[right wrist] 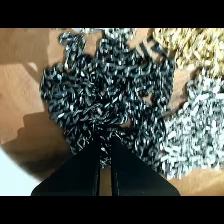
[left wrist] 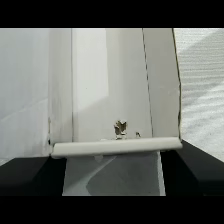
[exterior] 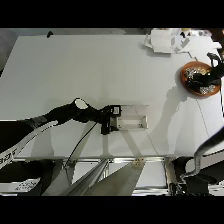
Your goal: Fold the box and place the chain.
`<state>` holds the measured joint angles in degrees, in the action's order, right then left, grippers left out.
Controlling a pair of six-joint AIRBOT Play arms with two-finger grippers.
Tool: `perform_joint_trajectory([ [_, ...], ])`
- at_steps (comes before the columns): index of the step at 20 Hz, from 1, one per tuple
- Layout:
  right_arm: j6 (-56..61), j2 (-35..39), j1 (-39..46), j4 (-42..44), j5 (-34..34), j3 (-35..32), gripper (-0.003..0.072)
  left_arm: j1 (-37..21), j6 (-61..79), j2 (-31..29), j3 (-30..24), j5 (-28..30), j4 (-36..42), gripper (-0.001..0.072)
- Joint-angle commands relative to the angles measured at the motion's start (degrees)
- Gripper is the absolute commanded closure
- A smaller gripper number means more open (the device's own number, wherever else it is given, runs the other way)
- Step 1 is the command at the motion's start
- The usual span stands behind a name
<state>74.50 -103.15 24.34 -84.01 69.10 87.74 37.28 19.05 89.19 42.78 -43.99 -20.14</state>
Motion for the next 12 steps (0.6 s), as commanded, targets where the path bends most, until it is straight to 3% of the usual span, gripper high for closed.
perform_joint_trajectory([
  [1,0.0,2.9,0.0,-0.3,0.8,0.1,0.0669,0.0,0.0,0.0,0.0,0.0,0.0,0.0568],
  [7,0.0,17.1,0.0,-3.4,0.4,0.1,0.0669,0.0,0.0,0.0,0.0,0.0,0.0,0.0568],
  [12,0.0,30.0,0.0,1.6,3.3,0.1,0.0669,0.0,0.0,0.0,0.0,0.0,0.0,0.0568],
])
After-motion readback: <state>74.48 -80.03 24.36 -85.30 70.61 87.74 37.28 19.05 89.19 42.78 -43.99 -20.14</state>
